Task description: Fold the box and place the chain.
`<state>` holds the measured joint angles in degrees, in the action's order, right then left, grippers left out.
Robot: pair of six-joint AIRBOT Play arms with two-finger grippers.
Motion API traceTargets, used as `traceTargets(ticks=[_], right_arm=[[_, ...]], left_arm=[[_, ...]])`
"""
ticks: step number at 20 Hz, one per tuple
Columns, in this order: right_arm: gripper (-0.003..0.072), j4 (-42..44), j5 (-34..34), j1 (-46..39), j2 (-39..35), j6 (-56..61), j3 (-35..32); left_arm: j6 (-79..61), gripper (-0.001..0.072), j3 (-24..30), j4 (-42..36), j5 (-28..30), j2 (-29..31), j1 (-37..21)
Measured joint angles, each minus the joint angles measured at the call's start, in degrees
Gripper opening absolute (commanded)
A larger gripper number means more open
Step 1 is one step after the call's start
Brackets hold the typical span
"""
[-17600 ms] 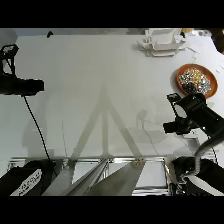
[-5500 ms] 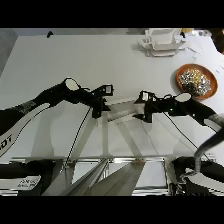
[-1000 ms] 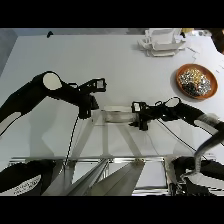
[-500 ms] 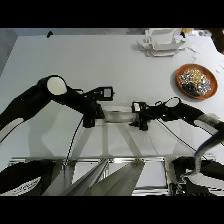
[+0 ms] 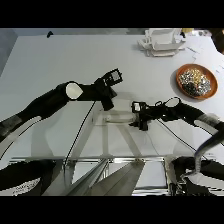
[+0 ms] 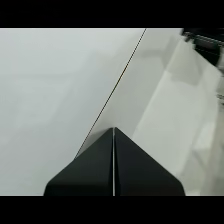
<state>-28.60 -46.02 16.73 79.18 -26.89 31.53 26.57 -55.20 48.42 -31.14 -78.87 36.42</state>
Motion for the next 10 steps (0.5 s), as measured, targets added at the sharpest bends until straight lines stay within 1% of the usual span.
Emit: traceTargets(ticks=[2,5,8,10], right_arm=[[0.0399,0.0,0.0,0.0,0.0,0.0,0.0],[0.0399,0.0,0.0,0.0,0.0,0.0,0.0],[0.0399,-0.1,0.0,0.0,0.0,-0.1,0.0],[0.0399,-0.2,0.0,0.0,0.0,-0.2,0.0]], left_arm=[[1.0,0.0001,0.0,-0.2,0.8,-2.7,0.0],[1.7,0.0001,0.0,-0.3,0.4,-5.4,0.0],[2.0,0.0001,0.0,0.2,-1.1,-5.2,-0.1],[2.1,0.0002,0.0,1.2,-3.4,-3.3,-0.3]])
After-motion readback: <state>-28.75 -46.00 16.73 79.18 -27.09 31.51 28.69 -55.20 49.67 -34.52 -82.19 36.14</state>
